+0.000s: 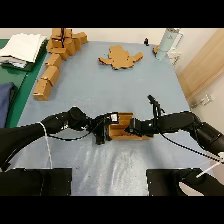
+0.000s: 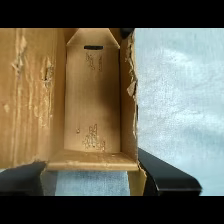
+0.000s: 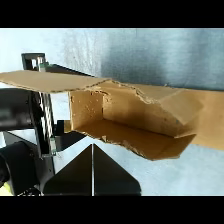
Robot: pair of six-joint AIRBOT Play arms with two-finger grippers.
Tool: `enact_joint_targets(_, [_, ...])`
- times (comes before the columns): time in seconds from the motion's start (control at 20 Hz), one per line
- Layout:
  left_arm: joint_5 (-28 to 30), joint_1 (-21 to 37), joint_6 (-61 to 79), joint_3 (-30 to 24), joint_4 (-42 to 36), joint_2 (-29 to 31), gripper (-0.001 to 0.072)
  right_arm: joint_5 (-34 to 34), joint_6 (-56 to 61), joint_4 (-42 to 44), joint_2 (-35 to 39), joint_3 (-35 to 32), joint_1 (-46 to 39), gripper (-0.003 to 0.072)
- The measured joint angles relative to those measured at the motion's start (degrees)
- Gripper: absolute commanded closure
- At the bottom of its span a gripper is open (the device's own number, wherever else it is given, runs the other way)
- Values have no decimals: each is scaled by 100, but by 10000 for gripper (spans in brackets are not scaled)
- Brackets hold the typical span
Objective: Fold the box.
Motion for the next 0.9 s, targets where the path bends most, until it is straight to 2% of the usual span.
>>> enact_joint_targets(0.9, [-173,-4,-223,-22,404,-138,306,310,52,-37,-59,0,0,681])
